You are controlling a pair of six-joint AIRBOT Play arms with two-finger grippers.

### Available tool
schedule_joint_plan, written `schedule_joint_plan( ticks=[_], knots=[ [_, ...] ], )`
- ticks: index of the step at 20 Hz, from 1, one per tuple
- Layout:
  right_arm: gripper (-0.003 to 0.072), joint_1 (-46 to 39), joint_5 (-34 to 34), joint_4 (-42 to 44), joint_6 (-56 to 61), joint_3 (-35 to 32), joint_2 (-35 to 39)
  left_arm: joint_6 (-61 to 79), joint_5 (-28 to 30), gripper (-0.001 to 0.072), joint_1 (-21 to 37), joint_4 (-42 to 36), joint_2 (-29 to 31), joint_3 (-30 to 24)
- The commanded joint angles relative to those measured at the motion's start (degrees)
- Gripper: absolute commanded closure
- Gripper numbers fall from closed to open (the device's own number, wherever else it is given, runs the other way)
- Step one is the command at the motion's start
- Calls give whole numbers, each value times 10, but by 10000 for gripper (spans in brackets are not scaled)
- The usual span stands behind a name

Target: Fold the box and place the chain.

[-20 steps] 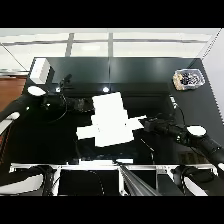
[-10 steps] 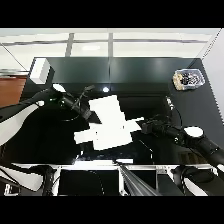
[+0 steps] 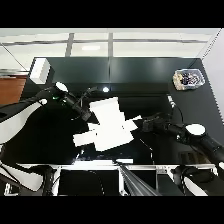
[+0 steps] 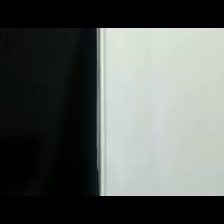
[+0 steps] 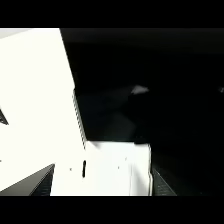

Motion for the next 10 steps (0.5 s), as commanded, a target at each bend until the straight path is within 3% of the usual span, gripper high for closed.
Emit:
schedule_joint_plan(
  ticks=[1,3,6,7,10],
  knots=[
    [-34,-51,125,-226,-4,92,1,-7,8,690,-10,1,29,-5],
    [-32,-56,171,-333,-21,156,1,6,75,690,-42,11,86,-35],
    [-32,-42,182,-328,-119,181,0,122,259,684,-105,34,175,-95],
    [-32,-25,179,-337,-141,180,-2,176,291,683,-118,34,185,-102],
    [-32,29,172,-375,-175,165,-9,330,299,683,-132,39,179,-102]
  ],
)
